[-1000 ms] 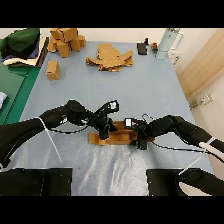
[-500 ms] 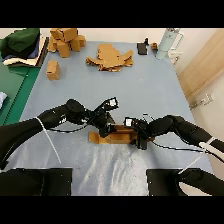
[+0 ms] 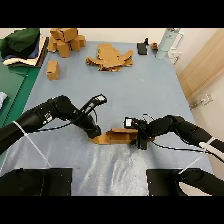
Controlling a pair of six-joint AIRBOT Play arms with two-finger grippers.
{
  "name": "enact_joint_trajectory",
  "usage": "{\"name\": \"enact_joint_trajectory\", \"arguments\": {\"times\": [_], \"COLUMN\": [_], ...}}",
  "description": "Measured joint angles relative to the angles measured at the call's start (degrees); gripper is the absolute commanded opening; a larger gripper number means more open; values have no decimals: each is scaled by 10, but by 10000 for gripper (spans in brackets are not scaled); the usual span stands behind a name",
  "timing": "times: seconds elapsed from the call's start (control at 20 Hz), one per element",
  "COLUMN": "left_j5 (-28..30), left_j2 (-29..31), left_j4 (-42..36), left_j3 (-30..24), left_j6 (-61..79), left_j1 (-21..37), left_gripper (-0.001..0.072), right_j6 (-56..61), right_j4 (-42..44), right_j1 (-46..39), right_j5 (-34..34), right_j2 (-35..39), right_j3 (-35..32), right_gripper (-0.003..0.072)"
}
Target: Fold the box.
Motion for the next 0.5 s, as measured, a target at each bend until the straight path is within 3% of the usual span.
{"name": "enact_joint_trajectory", "arguments": {"times": [0.1, 0.2, 0.5], "left_j5": [-52, -61, 83], "left_j2": [5, 6, -31], "left_j4": [-8, -55, -212], "left_j3": [0, 0, 0], "left_j6": [-92, -157, -241], "left_j1": [-10, -34, -104], "left_gripper": [14, 14, 14], "right_j6": [0, 0, 0], "right_j4": [0, 0, 0], "right_j1": [0, 0, 0], "right_j5": [0, 0, 0], "right_j2": [0, 0, 0], "right_j3": [0, 0, 0], "right_gripper": [510, 510, 509]}}
